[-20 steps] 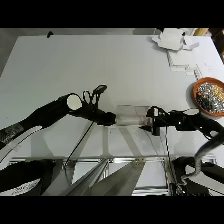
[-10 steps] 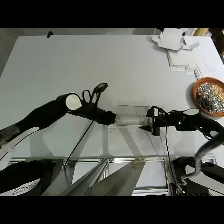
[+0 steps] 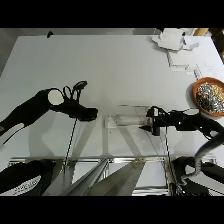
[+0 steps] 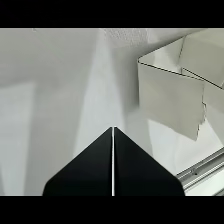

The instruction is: Fold the box and place the chain.

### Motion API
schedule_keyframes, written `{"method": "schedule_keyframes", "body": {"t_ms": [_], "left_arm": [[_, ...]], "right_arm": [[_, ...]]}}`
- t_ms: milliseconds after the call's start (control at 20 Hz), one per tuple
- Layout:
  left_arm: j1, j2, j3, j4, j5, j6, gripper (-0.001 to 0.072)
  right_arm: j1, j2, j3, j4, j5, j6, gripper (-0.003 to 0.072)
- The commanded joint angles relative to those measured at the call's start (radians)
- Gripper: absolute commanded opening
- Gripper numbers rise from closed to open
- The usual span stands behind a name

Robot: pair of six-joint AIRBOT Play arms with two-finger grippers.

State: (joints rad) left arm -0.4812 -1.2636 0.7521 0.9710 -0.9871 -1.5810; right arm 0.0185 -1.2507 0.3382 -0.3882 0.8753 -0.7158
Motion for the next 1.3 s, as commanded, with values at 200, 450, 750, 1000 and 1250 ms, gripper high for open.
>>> {"method": "schedule_keyframes", "body": {"t_ms": [200,450,750,1000,1250], "left_arm": [[-0.067,-0.148,-0.011,-0.126,0.058,0.056,0.0010],[-0.101,-0.148,0.037,-0.133,0.045,0.056,0.0011],[-0.132,-0.137,0.079,-0.148,0.044,0.055,0.0046],[-0.147,-0.088,0.122,-0.150,0.056,0.051,0.0174],[-0.190,-0.082,0.137,-0.155,0.103,0.047,0.0289]], "right_arm": [[0.000,0.001,0.000,0.000,0.000,0.000,0.0415],[0.000,0.001,0.000,0.000,0.000,0.000,0.0415],[0.000,0.001,0.000,0.000,0.000,0.000,0.0415],[0.000,0.001,0.000,0.000,0.000,0.000,0.0414],[0.000,0.001,0.000,0.000,0.000,0.000,0.0414]]}}
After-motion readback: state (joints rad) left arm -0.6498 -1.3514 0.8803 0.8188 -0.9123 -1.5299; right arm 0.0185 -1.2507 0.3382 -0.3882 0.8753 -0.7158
